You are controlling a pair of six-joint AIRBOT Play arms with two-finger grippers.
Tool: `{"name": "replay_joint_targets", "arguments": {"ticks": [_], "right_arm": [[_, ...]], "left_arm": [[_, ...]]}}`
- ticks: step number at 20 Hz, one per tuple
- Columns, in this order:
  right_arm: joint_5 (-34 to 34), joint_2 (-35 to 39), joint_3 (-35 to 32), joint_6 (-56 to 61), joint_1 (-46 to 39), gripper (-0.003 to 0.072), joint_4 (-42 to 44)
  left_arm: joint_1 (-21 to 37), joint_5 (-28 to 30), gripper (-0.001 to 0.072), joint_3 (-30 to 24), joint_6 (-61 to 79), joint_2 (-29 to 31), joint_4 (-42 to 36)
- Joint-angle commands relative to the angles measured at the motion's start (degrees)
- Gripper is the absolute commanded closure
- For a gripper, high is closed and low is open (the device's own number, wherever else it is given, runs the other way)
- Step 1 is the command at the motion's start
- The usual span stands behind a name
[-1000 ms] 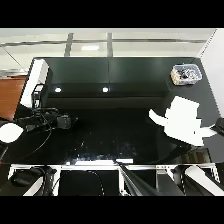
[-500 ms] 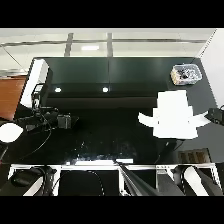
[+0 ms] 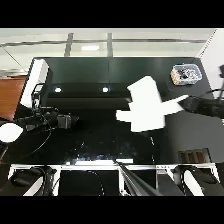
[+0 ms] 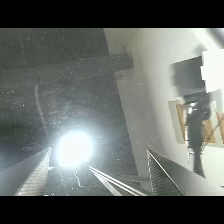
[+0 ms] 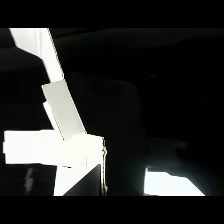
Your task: Fold the box and place the chain.
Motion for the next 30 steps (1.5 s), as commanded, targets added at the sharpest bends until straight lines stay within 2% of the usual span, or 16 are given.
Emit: {"name": "replay_joint_targets", "arguments": {"ticks": [1,4,7,11,15,19,20,23,24,25,27,30], "right_arm": [[-13.0,0.3,-5.5,5.1,13.8,0.0670,3.7],[-26.6,0.1,-13.6,9.9,25.0,0.0670,3.7],[-35.8,-1.4,-20.0,13.9,32.9,0.0670,3.9],[-38.8,-4.9,-21.9,13.8,38.1,0.0670,3.8],[-42.2,-6.4,-21.9,13.8,38.2,0.0669,3.6],[-42.0,-6.4,-21.9,13.8,38.2,0.0669,3.4],[-42.1,-6.4,-21.9,13.8,38.2,0.0669,3.4],[-41.9,-6.4,-21.9,13.8,38.2,0.0669,3.4],[-41.9,-6.4,-21.9,13.8,38.2,0.0669,3.4],[-41.9,-6.4,-21.9,13.8,38.2,0.0669,3.4],[-41.7,-6.4,-21.9,13.8,38.2,0.0669,3.4],[-41.3,-6.4,-21.9,13.8,38.2,0.0669,3.4]], "left_arm": [[0.0,0.0,-0.0003,0.0,0.0,0.0,0.0],[0.0,0.1,0.0000,0.0,0.0,0.0,0.0],[0.0,0.9,0.0002,0.0,0.0,0.0,0.0],[0.0,1.6,0.0002,0.0,0.0,-0.7,-0.2],[0.0,1.2,0.0004,0.0,0.0,-5.5,-4.1],[1.5,0.8,0.0021,2.0,0.0,-17.1,-9.0],[3.5,-0.3,0.0020,3.3,1.3,-21.2,-14.3],[10.2,-5.3,0.0021,6.6,20.8,-32.0,-41.3],[11.9,-7.0,0.0021,7.6,24.9,-35.1,-47.7],[12.7,-8.2,0.0021,8.7,26.8,-37.7,-50.0],[12.3,-9.7,0.0021,11.8,27.5,-42.6,-49.4],[9.3,-12.7,0.0020,17.6,27.9,-49.3,-45.1]]}}
